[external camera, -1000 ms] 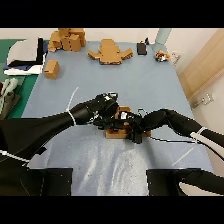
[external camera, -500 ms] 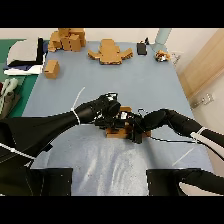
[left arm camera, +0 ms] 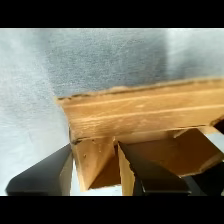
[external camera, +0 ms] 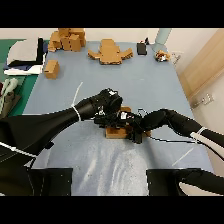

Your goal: Fold the box.

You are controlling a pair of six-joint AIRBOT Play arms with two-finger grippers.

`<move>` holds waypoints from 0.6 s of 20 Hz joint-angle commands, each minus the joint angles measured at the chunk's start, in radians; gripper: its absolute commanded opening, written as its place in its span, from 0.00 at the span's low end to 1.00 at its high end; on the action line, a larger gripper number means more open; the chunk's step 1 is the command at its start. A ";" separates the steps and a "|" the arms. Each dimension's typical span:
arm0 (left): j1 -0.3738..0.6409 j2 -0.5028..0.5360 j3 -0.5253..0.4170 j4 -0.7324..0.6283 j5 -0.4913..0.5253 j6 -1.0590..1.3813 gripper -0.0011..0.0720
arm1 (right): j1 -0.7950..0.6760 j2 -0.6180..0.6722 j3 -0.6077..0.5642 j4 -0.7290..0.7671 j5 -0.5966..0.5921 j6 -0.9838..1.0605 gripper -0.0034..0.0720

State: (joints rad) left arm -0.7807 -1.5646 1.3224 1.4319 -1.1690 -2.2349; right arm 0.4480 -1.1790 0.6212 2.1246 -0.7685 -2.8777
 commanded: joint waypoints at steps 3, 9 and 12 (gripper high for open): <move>0.004 -0.032 0.001 0.009 -0.019 0.001 0.61 | 0.000 0.000 0.000 0.000 0.000 0.001 0.72; 0.005 -0.064 0.000 0.027 0.000 0.000 0.61 | 0.000 0.000 0.000 0.000 0.000 0.001 0.72; 0.003 -0.076 0.000 0.027 0.038 -0.012 0.59 | 0.000 0.000 0.000 0.000 0.000 0.001 0.72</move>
